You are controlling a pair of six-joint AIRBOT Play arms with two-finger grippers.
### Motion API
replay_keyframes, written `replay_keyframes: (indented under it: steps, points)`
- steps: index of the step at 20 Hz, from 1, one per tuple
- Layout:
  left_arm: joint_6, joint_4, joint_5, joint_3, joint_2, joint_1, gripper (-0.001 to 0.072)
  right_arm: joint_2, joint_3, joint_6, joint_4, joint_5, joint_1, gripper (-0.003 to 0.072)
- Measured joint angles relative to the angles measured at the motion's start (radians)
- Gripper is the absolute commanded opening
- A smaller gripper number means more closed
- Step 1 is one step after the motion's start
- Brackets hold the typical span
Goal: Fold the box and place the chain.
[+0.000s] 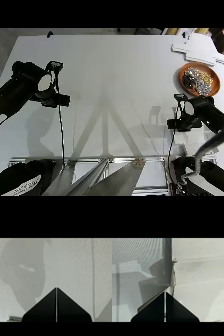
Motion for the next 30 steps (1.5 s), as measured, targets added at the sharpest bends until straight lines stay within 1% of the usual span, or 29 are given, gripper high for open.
replay_keyframes:
  steps: [8, 11, 13, 15, 18, 19, 21, 25, 26, 29, 30]
  points:
    - [0.0, 0.0, 0.0, -0.001, 0.0, 0.0, 0.0009, 0.0, 0.0, 0.0, 0.0, -0.008, 0.0, 0.0015]
    - [0.0, 0.0, 0.0, -0.001, 0.0, 0.0, 0.0009, 0.0, 0.027, -0.045, -0.008, -0.021, 0.0, 0.0015]
    - [0.0, 0.0, 0.0, -0.001, 0.0, 0.0, 0.0009, 0.0, 0.077, -0.081, -0.071, 0.019, -0.002, 0.0013]
    - [0.0, 0.0, 0.0, -0.001, 0.0, 0.0, 0.0009, 0.001, 0.137, -0.107, -0.182, 0.081, -0.018, 0.0013]
    - [0.0, 0.0, 0.0, -0.001, 0.0, 0.0, 0.0009, 0.005, 0.203, -0.173, -0.329, 0.165, -0.09, 0.0015]
    - [0.0, 0.0, 0.0, -0.001, 0.0, 0.0, 0.0009, 0.005, 0.214, -0.192, -0.359, 0.178, -0.124, 0.008]
    - [0.0, 0.0, 0.0, -0.001, 0.0, 0.0, 0.0009, 0.006, 0.228, -0.225, -0.396, 0.191, -0.213, 0.0598]
    - [0.0, 0.0, 0.0, -0.001, 0.0, 0.0, 0.0009, -0.002, 0.24, -0.291, -0.372, 0.169, -0.394, 0.06]
    - [0.0, 0.0, 0.0, -0.001, 0.0, 0.0, 0.0009, -0.008, 0.241, -0.301, -0.36, 0.164, -0.431, 0.0582]
    - [0.0, 0.0, 0.0, -0.001, 0.0, 0.0, 0.0009, -0.037, 0.243, -0.333, -0.339, 0.15, -0.513, 0.0574]
    - [0.0, 0.0, 0.0, -0.001, 0.0, 0.0, 0.0009, -0.049, 0.243, -0.341, -0.336, 0.147, -0.534, 0.0532]
